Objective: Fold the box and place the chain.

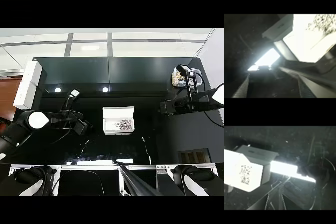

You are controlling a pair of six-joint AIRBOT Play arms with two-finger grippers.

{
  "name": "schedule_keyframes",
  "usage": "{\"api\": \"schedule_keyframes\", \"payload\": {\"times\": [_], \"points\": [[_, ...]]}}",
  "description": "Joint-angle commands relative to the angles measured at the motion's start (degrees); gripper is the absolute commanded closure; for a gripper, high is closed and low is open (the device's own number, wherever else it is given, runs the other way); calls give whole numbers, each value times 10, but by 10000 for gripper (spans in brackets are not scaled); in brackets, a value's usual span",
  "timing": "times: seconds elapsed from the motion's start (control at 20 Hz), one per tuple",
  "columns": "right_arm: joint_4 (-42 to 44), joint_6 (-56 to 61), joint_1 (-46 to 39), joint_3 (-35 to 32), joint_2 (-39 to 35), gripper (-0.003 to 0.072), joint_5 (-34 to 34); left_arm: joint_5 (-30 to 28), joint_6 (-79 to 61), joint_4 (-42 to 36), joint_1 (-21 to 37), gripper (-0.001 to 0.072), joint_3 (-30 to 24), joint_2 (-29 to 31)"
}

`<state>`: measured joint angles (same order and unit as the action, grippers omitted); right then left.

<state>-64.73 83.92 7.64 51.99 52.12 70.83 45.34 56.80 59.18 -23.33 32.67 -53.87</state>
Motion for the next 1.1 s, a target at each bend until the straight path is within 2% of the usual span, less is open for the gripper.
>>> {"api": "schedule_keyframes", "payload": {"times": [0.0,0.15,0.2,0.3,0.5,0.6,0.75,1.05], "points": [[-2,0,0,0,0,477,5,-12,-132,-6,5,-5,-3,-27],[-2,0,0,0,0,478,5,-9,-324,-14,0,-6,-3,-46],[-4,0,0,0,0,477,5,15,-388,-32,-1,-7,5,-55],[-5,0,0,0,0,477,2,23,-439,-109,5,-6,12,-87],[-5,0,0,0,0,478,-12,45,-632,-211,5,-7,25,-160],[-5,0,0,0,0,477,-12,51,-656,-259,9,-11,33,-192],[-4,0,0,0,0,477,-12,49,-680,-269,9,-11,41,-216],[-5,0,0,0,0,477,-12,45,-729,-314,10,-11,49,-230]]}}
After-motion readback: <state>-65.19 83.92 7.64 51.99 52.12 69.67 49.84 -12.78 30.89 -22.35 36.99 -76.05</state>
